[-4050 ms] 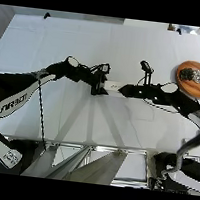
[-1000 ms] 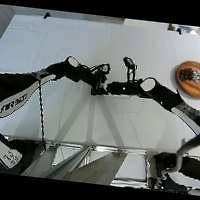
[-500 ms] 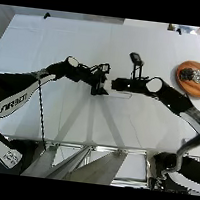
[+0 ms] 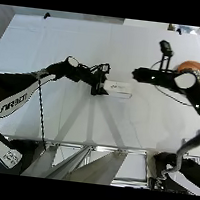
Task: Fold the box and place the chain.
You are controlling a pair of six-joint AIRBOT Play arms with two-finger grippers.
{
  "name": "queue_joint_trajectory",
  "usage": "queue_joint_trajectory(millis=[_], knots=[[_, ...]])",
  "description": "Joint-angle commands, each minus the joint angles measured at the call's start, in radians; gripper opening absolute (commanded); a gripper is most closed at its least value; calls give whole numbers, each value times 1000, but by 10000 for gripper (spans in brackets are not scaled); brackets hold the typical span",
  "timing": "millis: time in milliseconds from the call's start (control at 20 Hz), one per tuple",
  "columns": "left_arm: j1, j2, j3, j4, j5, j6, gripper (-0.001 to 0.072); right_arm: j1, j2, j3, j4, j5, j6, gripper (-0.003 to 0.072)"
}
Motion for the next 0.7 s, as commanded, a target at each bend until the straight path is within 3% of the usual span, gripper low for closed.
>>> queue_joint_trajectory(millis=[0, 200, 650], knots=[[0, 0, 0, 0, 1, 0, 157, -161, 32, 1, -186, 67, 2, 6], [0, 0, 0, 0, 1, 0, 157, -272, 39, 1, -247, 96, 18, 7], [-8, 0, 0, -35, -5, 0, 157, -274, 39, 1, -246, 105, 18, 8]])
